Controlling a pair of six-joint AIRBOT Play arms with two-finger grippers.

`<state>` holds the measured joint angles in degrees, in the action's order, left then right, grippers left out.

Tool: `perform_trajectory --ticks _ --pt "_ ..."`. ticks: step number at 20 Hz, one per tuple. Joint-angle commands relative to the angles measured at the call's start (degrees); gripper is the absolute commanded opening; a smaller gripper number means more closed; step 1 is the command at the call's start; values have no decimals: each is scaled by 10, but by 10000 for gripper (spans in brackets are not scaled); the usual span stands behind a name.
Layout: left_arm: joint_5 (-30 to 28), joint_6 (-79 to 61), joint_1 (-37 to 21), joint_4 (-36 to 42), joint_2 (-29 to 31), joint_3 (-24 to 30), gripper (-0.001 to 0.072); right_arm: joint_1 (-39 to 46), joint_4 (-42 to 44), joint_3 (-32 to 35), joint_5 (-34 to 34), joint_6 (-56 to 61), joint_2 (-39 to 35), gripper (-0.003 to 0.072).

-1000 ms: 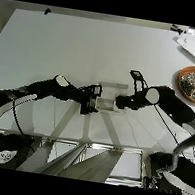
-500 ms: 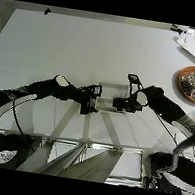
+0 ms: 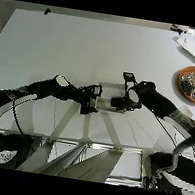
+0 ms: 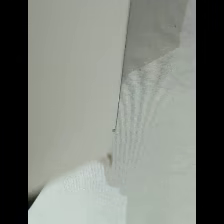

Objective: Fold the box and place the chain.

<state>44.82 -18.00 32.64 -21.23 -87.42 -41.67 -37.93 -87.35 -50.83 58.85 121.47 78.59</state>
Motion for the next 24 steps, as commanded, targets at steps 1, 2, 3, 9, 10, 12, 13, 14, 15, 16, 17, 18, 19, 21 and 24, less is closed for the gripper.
perform_trajectory --ticks 1,2,3,9,10,12,13,14,15,16,17,18,19,21,24 --pt "0 0 0 0 0 0 342 -20 -11 -19 37 3 24 301" --pt "0 0 0 0 0 0 342 -20 -11 -19 52 3 27 291" --pt "0 0 0 0 0 0 342 -20 -17 -19 71 9 28 254" --pt "0 0 0 0 0 0 342 -20 -41 -19 80 47 33 6" --pt "0 0 0 0 0 0 342 -20 -39 -19 78 47 33 6" --pt "0 0 0 0 0 0 342 -20 -38 -19 72 47 33 59" --pt "0 0 0 0 0 0 342 -20 -35 -19 64 47 33 189" --pt "0 0 0 0 0 0 342 -20 -31 -19 53 47 33 286" --pt "0 0 0 0 0 0 342 -20 -24 -19 38 46 33 323" --pt "0 0 0 0 0 0 342 -20 -19 -19 23 46 33 322" --pt "0 0 0 0 0 0 342 -20 -15 -19 13 46 33 322" --pt "0 0 0 0 0 0 342 -20 -12 -19 9 45 34 319" --pt "0 0 0 0 0 0 342 -20 -12 -19 10 45 37 287" --pt "0 0 0 0 0 0 342 -20 -11 -19 16 45 46 145" --pt "0 0 0 0 0 0 342 -20 -11 -19 30 45 58 6"
